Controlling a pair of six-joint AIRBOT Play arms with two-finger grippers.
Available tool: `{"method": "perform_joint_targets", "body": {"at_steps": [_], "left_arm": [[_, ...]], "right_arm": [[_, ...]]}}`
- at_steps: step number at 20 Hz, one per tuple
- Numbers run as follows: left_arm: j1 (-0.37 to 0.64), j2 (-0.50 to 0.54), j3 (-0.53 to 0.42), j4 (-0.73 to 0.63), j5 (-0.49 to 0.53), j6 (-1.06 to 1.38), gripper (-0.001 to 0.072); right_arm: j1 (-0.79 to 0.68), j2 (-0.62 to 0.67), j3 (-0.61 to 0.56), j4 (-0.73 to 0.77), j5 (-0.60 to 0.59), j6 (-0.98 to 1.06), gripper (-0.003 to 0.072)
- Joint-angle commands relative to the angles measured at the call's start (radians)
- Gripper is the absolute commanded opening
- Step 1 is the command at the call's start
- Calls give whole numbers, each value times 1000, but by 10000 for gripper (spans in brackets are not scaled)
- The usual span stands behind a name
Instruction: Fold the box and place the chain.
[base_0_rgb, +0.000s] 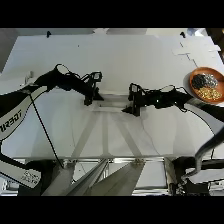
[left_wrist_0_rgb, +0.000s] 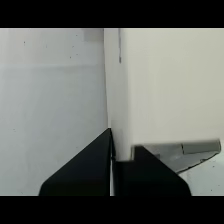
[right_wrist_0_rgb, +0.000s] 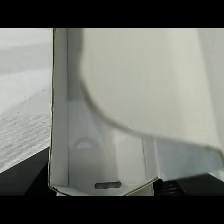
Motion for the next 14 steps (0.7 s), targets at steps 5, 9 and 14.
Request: {"method": "perform_joint_targets", "body": {"at_steps": [5,9,14], "left_arm": [[11,25,0,0,-24,-1,62],[11,29,0,0,-35,-1,421],[56,29,0,3,-64,-6,518]], "right_arm": [[-1,0,1,0,-4,3,521],[-1,0,1,0,-4,3,521],[-1,0,1,0,-4,3,521]]}}
